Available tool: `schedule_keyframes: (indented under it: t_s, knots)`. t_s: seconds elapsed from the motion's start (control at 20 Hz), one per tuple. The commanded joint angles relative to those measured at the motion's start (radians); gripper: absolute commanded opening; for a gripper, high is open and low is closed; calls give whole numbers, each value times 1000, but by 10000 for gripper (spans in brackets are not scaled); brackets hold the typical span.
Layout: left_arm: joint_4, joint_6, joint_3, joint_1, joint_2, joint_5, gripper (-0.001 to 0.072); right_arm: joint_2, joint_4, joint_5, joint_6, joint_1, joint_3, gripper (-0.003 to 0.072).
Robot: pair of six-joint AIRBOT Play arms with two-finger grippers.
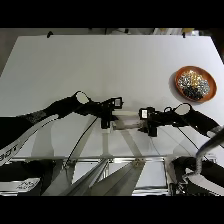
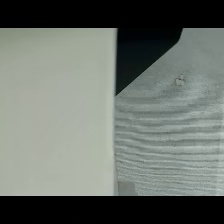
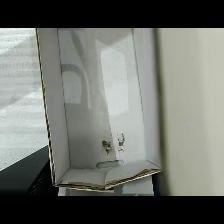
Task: Fold the box and place the chain.
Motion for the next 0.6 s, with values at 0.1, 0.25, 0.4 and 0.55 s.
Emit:
schedule_keyframes:
  t_s: [0.1, 0.25, 0.4, 0.55]
  knots:
    - [27, -93, 0, 4, 18, -34, 10, 0, 0, 0, 0, 1, -1, 354]
    - [121, -166, 0, 12, 76, -49, 348, 0, 0, 0, 0, 1, -1, 354]
    - [306, -318, 0, 11, 163, -51, 587, 0, 0, 0, 0, 1, -1, 354]
    - [486, -489, 0, 11, 261, -93, 582, 0, 0, 0, 0, 1, -1, 354]
